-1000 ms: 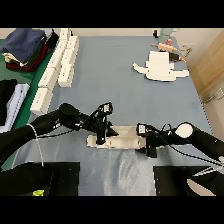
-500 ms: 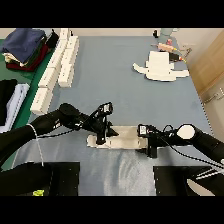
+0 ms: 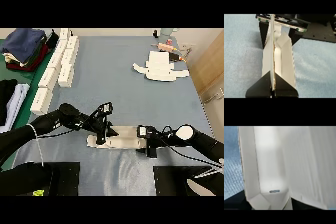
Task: Fold the box.
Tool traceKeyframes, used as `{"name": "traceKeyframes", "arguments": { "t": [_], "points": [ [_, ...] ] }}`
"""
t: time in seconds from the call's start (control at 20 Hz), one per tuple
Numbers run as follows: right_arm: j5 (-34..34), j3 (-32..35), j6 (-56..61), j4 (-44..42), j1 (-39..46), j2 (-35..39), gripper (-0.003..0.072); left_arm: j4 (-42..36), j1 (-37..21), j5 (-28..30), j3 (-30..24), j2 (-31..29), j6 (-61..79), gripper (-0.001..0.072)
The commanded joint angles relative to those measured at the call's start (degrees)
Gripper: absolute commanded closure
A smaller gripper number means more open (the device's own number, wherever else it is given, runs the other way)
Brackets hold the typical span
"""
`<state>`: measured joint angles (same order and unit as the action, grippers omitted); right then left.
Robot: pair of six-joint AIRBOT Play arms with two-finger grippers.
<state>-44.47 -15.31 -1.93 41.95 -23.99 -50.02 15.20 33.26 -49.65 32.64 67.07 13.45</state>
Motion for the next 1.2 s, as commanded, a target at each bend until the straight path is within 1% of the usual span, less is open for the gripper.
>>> {"name": "traceKeyframes", "arguments": {
  "t": [0.0, 0.35, 1.15],
  "points": [
    [-0.1, 0.0, -2.1, -1.7, -0.1, -1.0, 0.0091, 0.0, 0.0, 0.0, 0.0, 0.0, 0.0, 0.0694],
    [0.3, 0.0, -2.1, 0.1, 0.0, -1.0, 0.0089, 0.0, 0.0, 0.0, 0.0, 0.0, 0.0, 0.0694],
    [0.2, -0.2, -2.1, -0.2, 0.0, -1.0, 0.0089, 0.0, 0.0, 0.0, 0.0, 0.0, 0.0, 0.0694]
  ]
}}
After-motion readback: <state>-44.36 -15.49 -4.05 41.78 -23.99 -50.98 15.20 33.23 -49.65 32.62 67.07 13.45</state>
